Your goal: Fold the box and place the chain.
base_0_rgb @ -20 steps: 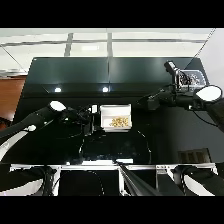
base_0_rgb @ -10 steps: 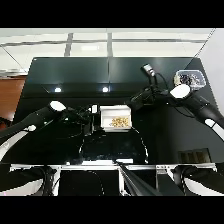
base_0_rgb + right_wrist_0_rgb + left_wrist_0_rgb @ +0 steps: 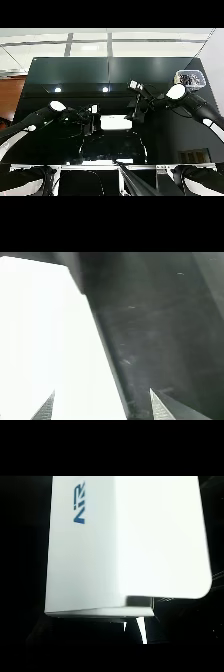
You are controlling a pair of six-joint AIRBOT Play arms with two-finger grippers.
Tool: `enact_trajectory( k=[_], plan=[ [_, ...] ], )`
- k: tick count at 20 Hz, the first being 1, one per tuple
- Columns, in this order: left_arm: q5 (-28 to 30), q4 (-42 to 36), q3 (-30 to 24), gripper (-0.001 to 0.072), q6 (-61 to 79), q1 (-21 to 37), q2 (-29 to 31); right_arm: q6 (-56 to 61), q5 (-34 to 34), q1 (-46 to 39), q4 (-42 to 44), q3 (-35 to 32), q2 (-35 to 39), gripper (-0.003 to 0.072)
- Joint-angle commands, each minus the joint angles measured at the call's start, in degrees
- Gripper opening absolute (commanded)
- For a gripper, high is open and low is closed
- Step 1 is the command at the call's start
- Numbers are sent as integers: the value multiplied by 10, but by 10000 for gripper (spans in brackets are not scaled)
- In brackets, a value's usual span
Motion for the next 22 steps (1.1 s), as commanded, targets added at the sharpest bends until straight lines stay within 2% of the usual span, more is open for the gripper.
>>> enact_trajectory(
  k=[1, 17, 19, 20, 22],
  plan=[
    [0, 0, 0, 461, 0, 0, 0, -32, 31, 14, -5, 2, 1, 716],
    [0, 0, 0, 461, 0, 0, 0, -33, 18, 37, -5, 0, -9, 714],
    [0, 0, 0, 461, 0, 0, 0, -32, 26, 36, -6, 0, -10, 475],
    [0, 0, 0, 461, 0, 0, 0, -32, 25, 37, -10, 0, -10, 465],
    [0, 0, 0, 461, 0, 0, 0, -32, 23, 38, -23, 0, -10, 287]
  ],
)
